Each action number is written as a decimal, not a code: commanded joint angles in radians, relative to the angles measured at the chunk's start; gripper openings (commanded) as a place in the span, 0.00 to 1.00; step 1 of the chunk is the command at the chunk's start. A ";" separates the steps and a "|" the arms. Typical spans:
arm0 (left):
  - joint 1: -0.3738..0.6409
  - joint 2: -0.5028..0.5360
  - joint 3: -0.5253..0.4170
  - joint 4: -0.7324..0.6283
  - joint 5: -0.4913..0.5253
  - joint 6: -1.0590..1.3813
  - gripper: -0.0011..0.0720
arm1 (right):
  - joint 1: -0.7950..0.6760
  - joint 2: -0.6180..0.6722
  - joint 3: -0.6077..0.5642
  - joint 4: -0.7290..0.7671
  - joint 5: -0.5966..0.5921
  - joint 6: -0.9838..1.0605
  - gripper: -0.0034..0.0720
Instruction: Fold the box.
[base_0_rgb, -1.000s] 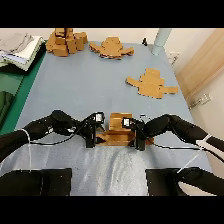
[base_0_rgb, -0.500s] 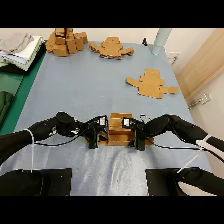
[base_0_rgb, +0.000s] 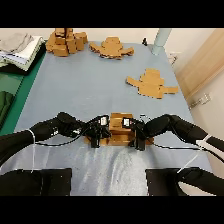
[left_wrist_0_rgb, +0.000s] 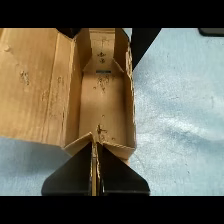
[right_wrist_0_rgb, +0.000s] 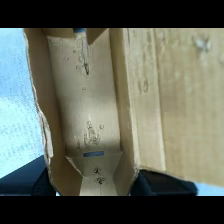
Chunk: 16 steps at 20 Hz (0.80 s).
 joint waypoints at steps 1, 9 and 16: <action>-0.005 -0.008 0.004 -0.020 -0.001 0.014 0.09 | -0.001 0.000 0.000 0.000 0.000 0.000 0.80; -0.011 -0.008 0.004 -0.013 -0.016 0.013 0.70 | 0.000 0.000 0.000 0.000 0.000 0.000 0.80; -0.017 -0.008 0.004 -0.005 -0.024 0.011 0.70 | -0.001 0.000 0.000 0.000 0.000 0.000 0.80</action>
